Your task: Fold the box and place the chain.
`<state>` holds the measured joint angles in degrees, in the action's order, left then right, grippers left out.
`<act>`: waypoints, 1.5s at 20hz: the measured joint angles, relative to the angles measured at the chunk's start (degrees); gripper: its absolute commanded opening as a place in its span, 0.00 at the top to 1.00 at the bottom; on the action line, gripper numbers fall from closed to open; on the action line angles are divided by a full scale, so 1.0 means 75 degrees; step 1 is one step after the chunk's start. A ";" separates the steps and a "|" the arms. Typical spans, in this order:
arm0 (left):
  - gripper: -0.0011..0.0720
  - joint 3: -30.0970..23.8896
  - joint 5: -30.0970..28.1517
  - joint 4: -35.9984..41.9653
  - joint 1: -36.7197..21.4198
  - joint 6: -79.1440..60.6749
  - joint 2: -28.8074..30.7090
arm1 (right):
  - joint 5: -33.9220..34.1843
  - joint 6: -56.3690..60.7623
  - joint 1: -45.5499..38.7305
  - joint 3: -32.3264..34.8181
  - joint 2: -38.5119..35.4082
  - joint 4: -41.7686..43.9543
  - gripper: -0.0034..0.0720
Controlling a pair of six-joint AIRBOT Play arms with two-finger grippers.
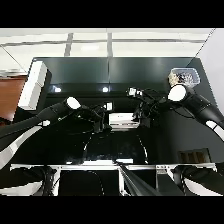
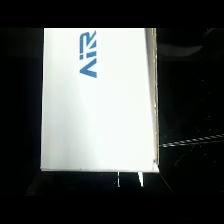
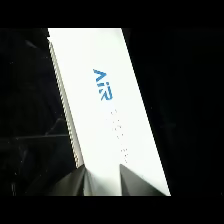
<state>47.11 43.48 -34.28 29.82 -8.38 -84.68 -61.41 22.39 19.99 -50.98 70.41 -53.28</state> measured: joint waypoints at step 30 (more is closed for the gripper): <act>0.48 0.0000 0.0006 -0.0003 0.0000 0.0000 0.0000 | -0.1932 0.2751 -0.1000 0.0289 -0.0449 0.1335 0.93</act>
<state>47.11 43.53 -34.30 29.82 -8.38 -84.68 -75.90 43.03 12.49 -48.82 67.05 -43.27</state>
